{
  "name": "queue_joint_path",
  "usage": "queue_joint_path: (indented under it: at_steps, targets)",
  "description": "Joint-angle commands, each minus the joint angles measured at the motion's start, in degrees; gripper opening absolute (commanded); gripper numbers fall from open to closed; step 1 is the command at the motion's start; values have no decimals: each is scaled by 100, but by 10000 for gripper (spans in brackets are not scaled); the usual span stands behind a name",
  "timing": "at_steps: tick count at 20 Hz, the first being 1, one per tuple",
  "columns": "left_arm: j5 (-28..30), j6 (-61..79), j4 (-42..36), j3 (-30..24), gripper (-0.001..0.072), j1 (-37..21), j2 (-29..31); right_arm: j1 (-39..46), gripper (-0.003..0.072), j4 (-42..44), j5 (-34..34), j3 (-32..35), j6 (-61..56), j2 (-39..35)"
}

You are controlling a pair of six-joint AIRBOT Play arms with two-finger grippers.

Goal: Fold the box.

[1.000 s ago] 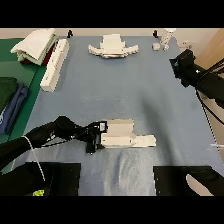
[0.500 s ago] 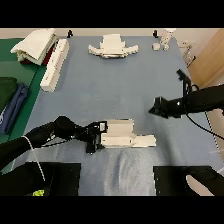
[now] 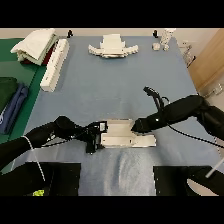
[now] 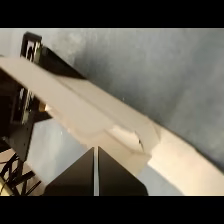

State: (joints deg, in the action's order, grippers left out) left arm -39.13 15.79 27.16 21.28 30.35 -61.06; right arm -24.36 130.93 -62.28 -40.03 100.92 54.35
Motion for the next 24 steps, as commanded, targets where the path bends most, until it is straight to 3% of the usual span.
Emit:
queue_joint_path:
  at_steps: [1, 8, 24]
  targets:
    - [0, 2, 0, 2, 476, -2, -4, -186, 39, 13, 831, -293, 326, 791]
    - [2, 2, 0, 2, 475, -2, -4, -221, 37, -138, 1038, -511, 459, 1862]
    - [2, 2, 0, 2, 475, -2, -4, -249, 37, -146, 1027, -501, 455, 1897]
